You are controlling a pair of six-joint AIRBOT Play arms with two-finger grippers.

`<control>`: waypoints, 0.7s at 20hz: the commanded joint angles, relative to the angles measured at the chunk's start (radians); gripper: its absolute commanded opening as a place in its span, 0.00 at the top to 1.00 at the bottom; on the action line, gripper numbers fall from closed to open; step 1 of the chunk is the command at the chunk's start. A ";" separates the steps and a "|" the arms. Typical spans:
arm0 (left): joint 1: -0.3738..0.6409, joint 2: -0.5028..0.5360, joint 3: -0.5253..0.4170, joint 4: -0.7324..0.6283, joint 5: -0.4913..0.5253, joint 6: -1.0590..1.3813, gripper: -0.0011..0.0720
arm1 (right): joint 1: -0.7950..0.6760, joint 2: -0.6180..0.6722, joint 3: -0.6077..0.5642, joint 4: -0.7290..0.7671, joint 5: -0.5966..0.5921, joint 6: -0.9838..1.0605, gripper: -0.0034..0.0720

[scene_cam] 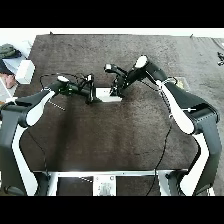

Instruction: Fold the box and place the chain.

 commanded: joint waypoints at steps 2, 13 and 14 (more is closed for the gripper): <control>0.002 0.000 0.000 0.000 0.003 -0.002 0.43 | -0.008 0.021 -0.003 0.031 0.000 0.003 0.57; 0.002 0.000 0.000 0.000 0.003 -0.002 0.43 | -0.066 -0.006 -0.043 0.199 0.009 0.052 0.98; 0.002 0.000 0.000 0.000 0.003 -0.002 0.43 | -0.066 -0.009 -0.065 0.185 0.004 0.052 0.98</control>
